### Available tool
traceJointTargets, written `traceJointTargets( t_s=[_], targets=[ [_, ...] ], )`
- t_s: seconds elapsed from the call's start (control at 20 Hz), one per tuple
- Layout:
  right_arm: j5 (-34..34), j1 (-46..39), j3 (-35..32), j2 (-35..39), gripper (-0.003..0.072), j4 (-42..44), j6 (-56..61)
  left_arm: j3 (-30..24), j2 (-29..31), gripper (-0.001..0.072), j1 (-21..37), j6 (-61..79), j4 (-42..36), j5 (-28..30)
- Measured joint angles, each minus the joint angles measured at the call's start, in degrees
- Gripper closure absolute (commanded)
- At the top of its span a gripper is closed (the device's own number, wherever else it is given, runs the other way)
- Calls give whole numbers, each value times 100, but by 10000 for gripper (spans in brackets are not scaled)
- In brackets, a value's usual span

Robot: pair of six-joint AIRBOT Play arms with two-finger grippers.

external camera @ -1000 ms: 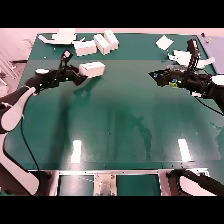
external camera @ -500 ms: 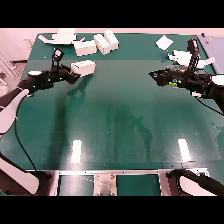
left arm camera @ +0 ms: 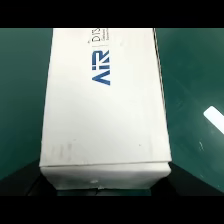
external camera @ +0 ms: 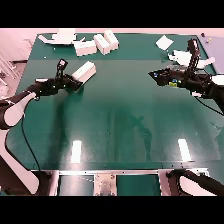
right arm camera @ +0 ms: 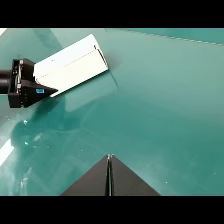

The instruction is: Fold the box and place the chain.

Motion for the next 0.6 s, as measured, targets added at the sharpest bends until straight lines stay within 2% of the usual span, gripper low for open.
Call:
traceJointTargets(
  t_s=[0.1, 0.15, 0.2, 0.25, 0.3, 0.35, 0.4, 0.45, 0.6],
  targets=[
    [0, 0, 0, 0, 677, 0, 0, 0, 0, 660, 0, 0, 0, 0],
    [0, 0, 0, -2, 677, -2, 0, 0, 0, 409, 0, 0, 0, 0],
    [0, 0, 0, 0, 675, -2, 0, 0, 0, 237, 0, 0, 0, 0],
    [0, 0, 0, 0, 669, -2, -2, 0, 0, 239, 0, 0, 0, 0],
    [2, 0, 0, 0, 594, -2, 0, 0, 0, 238, 0, 0, 0, 0],
    [0, 0, 0, 0, 550, -2, -2, 0, 0, 236, 0, 0, 0, 0],
    [2, 0, 0, 0, 536, -2, -2, 0, 0, 81, 0, 0, 0, 0],
    [2, 0, 0, 0, 535, -2, -2, 0, 0, 29, 0, 0, 0, 0],
    [2, 0, 0, 0, 534, -2, -2, 0, 0, 22, 0, 0, 0, 0]
  ],
)
